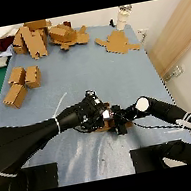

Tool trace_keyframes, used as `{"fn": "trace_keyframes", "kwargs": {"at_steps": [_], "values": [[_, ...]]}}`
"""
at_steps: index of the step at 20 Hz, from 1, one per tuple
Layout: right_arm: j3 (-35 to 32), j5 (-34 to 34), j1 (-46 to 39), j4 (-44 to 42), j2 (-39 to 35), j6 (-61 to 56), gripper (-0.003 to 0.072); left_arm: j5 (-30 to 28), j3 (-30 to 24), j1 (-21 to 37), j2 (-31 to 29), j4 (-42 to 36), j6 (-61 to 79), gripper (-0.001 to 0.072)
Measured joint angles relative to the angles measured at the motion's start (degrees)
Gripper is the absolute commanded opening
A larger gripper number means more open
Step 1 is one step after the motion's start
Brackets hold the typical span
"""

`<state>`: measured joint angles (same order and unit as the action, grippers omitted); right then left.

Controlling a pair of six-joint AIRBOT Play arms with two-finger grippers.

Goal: Fold the box.

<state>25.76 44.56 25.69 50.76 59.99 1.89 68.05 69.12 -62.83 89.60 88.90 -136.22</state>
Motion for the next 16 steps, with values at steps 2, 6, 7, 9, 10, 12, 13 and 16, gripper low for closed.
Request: {"fn": "trace_keyframes", "kwargs": {"at_steps": [2, 6, 7, 9, 10, 12, 13, 16], "values": [[0.0, 0.0, 0.0, 0.0, 0.0, 0.0, 0.0509, -0.2, 0.0, 0.0, 0.0, 0.0, 0.1, 0.0011], [0.0, 0.0, 0.0, 0.0, 0.0, 0.1, 0.0509, -0.2, 0.0, 0.0, 0.0, -0.3, -0.3, 0.0012], [0.0, 0.0, 0.0, 0.0, 0.0, 0.1, 0.0509, -0.2, 0.0, 0.0, 0.0, -0.4, -0.5, 0.0012], [0.0, 0.0, 0.0, 0.0, 0.0, 0.1, 0.0509, -0.2, 0.0, 0.0, 0.0, -0.5, -0.9, 0.0155], [0.0, 0.0, 0.0, 0.0, 0.0, 0.3, 0.0510, -0.3, 0.0, 0.0, 0.0, -0.5, -0.9, 0.0343], [0.0, 0.0, 0.0, 0.0, 0.0, 0.5, 0.0509, -1.1, 0.0, -0.1, 0.1, -1.1, -2.1, 0.0362], [0.0, 0.0, 0.0, 0.0, 0.0, 0.5, 0.0509, -0.9, 0.0, -0.1, 0.1, -1.2, -3.0, 0.0363], [0.0, 0.0, 0.0, 0.0, 0.0, 0.3, 0.0509, -0.4, 0.0, 0.0, 0.1, -1.1, -4.7, 0.0362]]}}
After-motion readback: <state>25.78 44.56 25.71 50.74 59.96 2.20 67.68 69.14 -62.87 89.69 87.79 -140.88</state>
